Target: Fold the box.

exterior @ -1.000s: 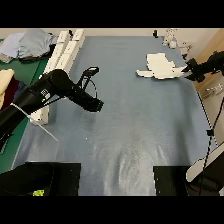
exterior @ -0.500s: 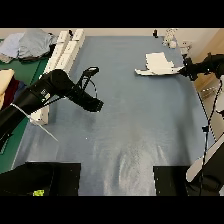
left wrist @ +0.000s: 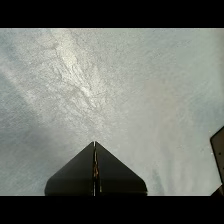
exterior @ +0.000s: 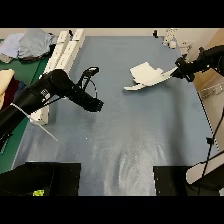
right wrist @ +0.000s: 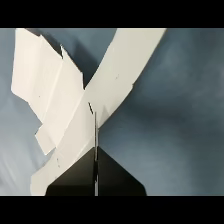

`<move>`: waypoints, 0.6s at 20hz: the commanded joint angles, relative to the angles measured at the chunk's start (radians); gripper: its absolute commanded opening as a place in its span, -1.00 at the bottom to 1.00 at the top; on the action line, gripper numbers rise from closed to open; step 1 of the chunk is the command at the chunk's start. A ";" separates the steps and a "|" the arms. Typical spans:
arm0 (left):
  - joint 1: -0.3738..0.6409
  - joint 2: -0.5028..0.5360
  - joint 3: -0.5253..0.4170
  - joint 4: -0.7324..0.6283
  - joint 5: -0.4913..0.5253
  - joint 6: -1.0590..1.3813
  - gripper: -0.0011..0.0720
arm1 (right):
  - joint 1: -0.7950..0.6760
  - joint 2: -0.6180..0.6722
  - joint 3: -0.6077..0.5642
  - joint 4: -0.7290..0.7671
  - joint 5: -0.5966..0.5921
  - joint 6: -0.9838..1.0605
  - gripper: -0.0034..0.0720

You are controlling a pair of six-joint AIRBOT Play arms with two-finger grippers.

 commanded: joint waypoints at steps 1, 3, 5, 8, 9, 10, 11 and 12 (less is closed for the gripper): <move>0.001 0.001 0.000 0.000 0.000 0.000 -0.94 | 0.077 0.293 -0.404 -0.048 0.180 0.066 -0.92; 0.001 0.001 0.000 0.000 0.000 0.000 -0.94 | 0.124 0.466 -0.655 -0.047 0.262 0.100 -0.92; 0.001 0.001 0.000 0.000 0.000 0.000 -0.94 | 0.177 0.608 -0.866 -0.047 0.307 0.136 -0.92; 0.001 0.001 0.000 0.000 0.000 0.000 -0.94 | 0.280 0.776 -1.073 -0.045 0.362 0.200 -0.92; 0.001 0.001 0.000 0.000 0.000 0.000 -0.94 | 0.314 0.817 -1.116 -0.050 0.376 0.221 -0.91; 0.001 0.001 0.000 0.000 0.000 0.000 -0.94 | 0.339 0.848 -1.143 -0.055 0.381 0.236 -0.91; 0.001 0.001 0.000 0.000 0.000 0.000 -0.94 | 0.350 0.865 -1.157 -0.058 0.378 0.243 -0.91; 0.001 0.001 0.000 0.000 0.000 0.000 -0.94 | 0.355 0.874 -1.160 -0.056 0.367 0.246 -0.91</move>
